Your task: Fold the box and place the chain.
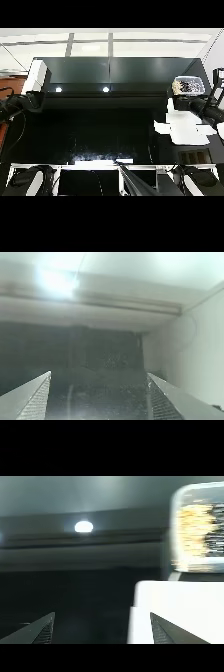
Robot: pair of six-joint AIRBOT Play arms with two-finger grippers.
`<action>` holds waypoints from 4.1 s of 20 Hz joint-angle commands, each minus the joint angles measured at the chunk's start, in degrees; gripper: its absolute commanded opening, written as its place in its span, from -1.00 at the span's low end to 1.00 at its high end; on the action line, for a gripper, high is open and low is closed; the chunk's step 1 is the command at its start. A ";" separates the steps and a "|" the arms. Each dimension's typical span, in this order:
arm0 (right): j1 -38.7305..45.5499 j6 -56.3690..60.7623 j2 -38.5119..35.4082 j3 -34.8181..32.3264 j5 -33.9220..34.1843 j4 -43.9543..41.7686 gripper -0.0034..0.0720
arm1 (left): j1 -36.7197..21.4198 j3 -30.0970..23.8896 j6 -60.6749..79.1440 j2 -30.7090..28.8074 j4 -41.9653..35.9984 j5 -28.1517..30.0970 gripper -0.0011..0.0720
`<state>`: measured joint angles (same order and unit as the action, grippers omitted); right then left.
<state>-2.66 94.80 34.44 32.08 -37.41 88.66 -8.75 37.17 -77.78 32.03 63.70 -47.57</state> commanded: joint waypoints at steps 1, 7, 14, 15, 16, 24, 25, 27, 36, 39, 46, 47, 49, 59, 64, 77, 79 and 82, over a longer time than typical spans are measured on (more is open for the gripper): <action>9.20 12.46 1.33 1.18 -6.27 20.70 0.95 | 0.04 0.02 -0.26 3.48 -2.67 -1.33 0.96; 50.84 -10.78 17.25 7.43 -11.32 -3.82 0.95 | 0.07 0.00 -0.24 5.86 -3.19 -2.40 0.96; 62.82 -43.04 37.13 19.39 -35.93 -24.81 0.93 | 0.07 0.00 -0.26 6.56 -7.08 -2.58 0.96; 61.55 -44.68 37.79 20.11 -36.74 -22.60 0.93 | 0.07 0.02 -0.26 6.71 -7.52 -2.56 0.96; 60.11 -45.44 38.27 20.55 -36.48 -20.31 0.92 | 0.07 0.02 -0.26 6.95 -7.74 -2.60 0.96; 46.86 -40.57 41.51 20.87 -32.59 0.74 0.49 | 0.07 0.02 -0.24 9.31 -8.90 -4.04 0.96; 46.29 -40.46 41.51 20.87 -31.76 0.98 0.26 | 0.07 0.02 -0.24 9.55 -8.92 -4.02 0.96; 46.12 -39.67 41.51 20.87 -30.82 0.94 0.07 | 0.07 0.02 -0.24 9.77 -8.92 -4.13 0.96; 46.10 -44.04 41.38 20.85 -38.10 -9.49 -0.85 | 0.07 0.02 -0.24 9.77 -8.96 -4.13 0.96; 45.51 -47.15 41.29 20.85 -42.51 -20.37 -0.85 | 0.07 0.02 -0.24 9.77 -8.94 -4.11 0.96; 35.28 -44.78 39.95 20.39 -48.65 -39.52 -0.85 | 1.18 0.00 -0.22 9.86 -8.98 -6.58 0.96; 32.39 -43.78 39.47 19.91 -48.57 -41.72 -0.85 | 2.29 -0.02 -0.22 10.01 -8.96 -7.69 0.96; 25.94 -41.48 37.27 18.84 -46.27 -44.37 -0.85 | 5.03 -0.02 -0.26 10.60 -8.74 -7.89 0.95; -4.31 -34.27 9.94 -2.19 -23.78 -43.89 -0.85 | 11.15 -0.02 6.99 24.87 -23.12 -8.39 0.95; -8.94 -33.88 9.88 -4.26 -23.37 -44.06 -0.85 | 18.91 0.07 23.32 36.89 -33.40 -6.82 0.95; -9.14 -33.75 9.88 -4.26 -23.63 -45.13 -0.85 | 15.91 5.27 59.10 55.06 -43.28 -32.59 0.90; -9.14 -33.75 9.88 -4.26 -23.32 -45.11 -0.85 | 16.31 5.38 61.22 55.06 -41.33 -31.12 0.89; -9.14 -33.73 9.88 -4.26 -23.28 -45.07 -0.85 | 17.57 6.43 65.70 55.06 -40.24 -30.86 0.64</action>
<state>-11.75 61.08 44.38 27.83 -60.99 43.55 7.97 42.76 -17.98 86.89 21.96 -77.41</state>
